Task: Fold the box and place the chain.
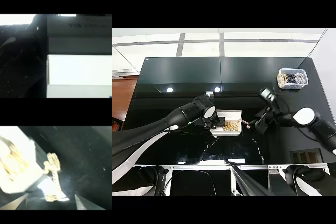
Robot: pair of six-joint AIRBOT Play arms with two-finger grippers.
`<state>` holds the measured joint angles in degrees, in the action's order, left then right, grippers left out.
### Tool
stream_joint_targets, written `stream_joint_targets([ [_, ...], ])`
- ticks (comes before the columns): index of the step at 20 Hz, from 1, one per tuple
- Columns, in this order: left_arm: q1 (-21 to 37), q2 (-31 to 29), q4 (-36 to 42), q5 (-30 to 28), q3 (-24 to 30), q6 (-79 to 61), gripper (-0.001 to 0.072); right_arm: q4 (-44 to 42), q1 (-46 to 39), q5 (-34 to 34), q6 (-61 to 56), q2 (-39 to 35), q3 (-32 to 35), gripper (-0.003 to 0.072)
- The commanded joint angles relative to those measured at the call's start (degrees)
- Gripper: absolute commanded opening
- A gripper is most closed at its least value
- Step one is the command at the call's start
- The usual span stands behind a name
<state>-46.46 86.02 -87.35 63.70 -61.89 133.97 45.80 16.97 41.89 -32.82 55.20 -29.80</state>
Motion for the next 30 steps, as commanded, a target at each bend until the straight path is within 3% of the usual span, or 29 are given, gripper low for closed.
stream_joint_targets([
  [1,0.0,0.0,0.0,0.0,0.0,0.0,0.0028,1.6,5.0,-12.8,25.3,2.1,5.6,0.0719],
  [5,0.0,0.0,0.0,0.0,0.0,0.0,0.0028,-8.3,5.5,-14.1,31.7,5.7,4.5,0.0718],
  [13,0.0,0.0,0.0,0.0,0.0,0.0,0.0029,-13.9,5.5,-20.4,31.0,11.8,4.5,0.0715],
  [14,0.0,0.0,0.0,0.0,0.0,0.0,0.0028,-14.0,5.4,-20.5,30.9,11.8,4.5,0.0513],
  [17,0.0,0.0,0.0,0.0,0.0,0.0,0.0028,-14.1,5.4,-20.4,29.7,11.8,4.5,0.0071],
  [20,0.0,0.0,0.0,0.0,0.0,0.0,0.0028,-14.1,5.4,-19.1,25.4,11.2,4.5,0.0071],
  [23,0.0,0.0,0.0,0.0,0.0,0.0,0.0028,-14.0,5.3,-16.1,18.2,7.0,4.5,0.0021],
  [30,0.0,0.0,0.0,0.0,0.0,0.0,0.0028,-13.9,0.3,-4.4,2.3,-17.3,0.2,0.0021],
])
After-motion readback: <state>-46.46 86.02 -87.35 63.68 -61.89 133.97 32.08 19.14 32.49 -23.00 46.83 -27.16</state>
